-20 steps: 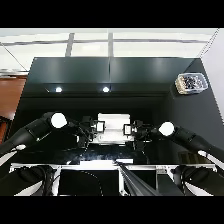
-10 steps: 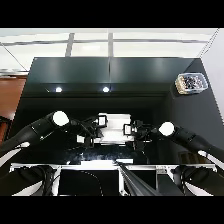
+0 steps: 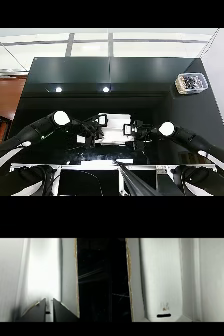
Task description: Fold the box and place the chain.
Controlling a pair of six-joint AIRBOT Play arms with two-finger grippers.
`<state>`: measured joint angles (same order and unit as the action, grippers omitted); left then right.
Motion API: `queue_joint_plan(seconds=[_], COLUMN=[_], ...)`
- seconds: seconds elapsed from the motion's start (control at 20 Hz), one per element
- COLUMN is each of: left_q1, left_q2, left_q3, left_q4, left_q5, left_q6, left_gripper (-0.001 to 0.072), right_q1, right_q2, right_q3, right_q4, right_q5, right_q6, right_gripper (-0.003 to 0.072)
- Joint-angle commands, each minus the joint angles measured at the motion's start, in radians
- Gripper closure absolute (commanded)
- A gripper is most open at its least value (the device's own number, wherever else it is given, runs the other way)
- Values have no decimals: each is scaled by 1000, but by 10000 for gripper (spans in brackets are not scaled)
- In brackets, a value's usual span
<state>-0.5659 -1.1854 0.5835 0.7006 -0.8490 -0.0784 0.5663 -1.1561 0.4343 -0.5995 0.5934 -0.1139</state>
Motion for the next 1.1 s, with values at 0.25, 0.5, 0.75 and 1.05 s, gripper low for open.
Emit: queue_joint_plan(seconds=[0.25, 0.5, 0.75, 1.05], left_q1=[142, 438, 606, 607], left_q2=[208, 332, 280, 120], left_q3=[47, 45, -67, -198], left_q4=[430, 697, 492, 109], left_q5=[-89, -253, -255, -237], left_q6=[-553, -924, -1108, -1247], left_gripper=[689, 687, 687, 687], right_q1=[1, 1, 1, 1], right_q2=[0, 0, 0, 0], right_q3=[0, 0, 0, 0], right_q4=[0, 0, 0, 0], right_q5=[0, 0, 0, 0], right_q6=[1, 1, 1, 1], right_gripper=[644, 644, 644, 644])
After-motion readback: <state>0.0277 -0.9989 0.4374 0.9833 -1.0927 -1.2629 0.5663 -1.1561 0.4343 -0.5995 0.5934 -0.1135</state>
